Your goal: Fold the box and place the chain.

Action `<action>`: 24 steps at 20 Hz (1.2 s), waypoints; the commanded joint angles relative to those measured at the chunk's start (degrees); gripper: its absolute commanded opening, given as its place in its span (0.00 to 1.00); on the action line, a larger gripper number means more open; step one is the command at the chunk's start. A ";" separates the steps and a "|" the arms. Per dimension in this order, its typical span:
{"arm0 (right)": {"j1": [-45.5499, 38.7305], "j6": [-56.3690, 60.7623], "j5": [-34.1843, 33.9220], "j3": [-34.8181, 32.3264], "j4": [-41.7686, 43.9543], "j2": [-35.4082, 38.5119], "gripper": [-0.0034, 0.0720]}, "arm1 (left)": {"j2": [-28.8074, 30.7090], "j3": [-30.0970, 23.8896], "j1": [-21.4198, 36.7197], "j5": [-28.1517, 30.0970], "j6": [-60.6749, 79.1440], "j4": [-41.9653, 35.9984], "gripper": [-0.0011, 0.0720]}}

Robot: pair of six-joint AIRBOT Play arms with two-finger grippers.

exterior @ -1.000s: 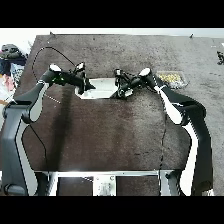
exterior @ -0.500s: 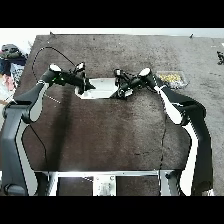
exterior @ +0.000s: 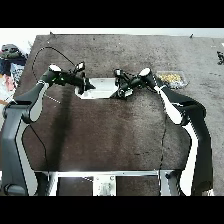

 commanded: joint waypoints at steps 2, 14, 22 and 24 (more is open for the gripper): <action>0.04 0.02 0.00 0.00 0.02 -0.04 0.71 | 0.00 0.02 -0.04 -0.11 0.00 -1.27 0.03; 0.04 0.02 0.00 0.00 0.02 -0.04 0.71 | 2.03 0.07 4.52 -6.47 -0.46 -5.09 0.41; 0.04 0.02 0.00 0.00 0.02 -0.04 0.71 | 6.45 0.07 8.39 -17.33 -5.97 -8.87 0.26; 0.04 0.02 0.00 0.00 0.02 -0.04 0.71 | 6.60 0.07 8.15 -17.88 -6.03 -8.81 0.04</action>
